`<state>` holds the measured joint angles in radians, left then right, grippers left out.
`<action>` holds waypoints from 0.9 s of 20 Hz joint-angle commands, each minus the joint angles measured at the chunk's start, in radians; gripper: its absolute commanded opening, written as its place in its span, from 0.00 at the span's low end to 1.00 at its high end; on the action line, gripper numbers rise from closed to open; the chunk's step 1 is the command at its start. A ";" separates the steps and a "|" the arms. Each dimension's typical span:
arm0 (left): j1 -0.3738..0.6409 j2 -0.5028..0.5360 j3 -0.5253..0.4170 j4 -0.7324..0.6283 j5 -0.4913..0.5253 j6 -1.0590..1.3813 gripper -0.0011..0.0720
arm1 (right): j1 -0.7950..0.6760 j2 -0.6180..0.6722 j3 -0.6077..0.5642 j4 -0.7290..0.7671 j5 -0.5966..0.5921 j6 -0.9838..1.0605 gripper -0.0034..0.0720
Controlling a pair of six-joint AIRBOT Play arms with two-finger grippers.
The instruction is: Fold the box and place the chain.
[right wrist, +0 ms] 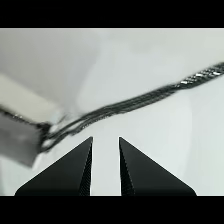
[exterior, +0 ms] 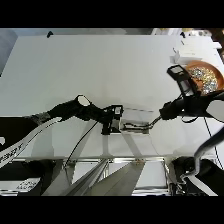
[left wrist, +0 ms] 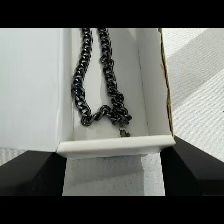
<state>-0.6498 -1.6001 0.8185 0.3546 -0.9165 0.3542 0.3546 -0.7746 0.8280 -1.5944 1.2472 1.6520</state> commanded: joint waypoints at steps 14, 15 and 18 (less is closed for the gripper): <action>0.000 0.000 0.001 0.000 0.000 0.000 0.30 | -0.257 -0.385 -0.102 -0.034 -0.286 0.027 0.49; 0.000 0.000 0.001 0.000 0.000 0.000 0.30 | -0.257 -0.409 -0.102 -0.020 -0.300 0.027 0.49; 0.000 0.000 0.001 0.000 0.000 0.000 0.30 | -0.257 -0.460 -0.102 0.019 -0.333 0.027 0.44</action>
<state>-0.6498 -1.6001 0.8185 0.3550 -0.9165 0.3542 0.0986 -1.1774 0.7265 -1.6085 0.9478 1.6787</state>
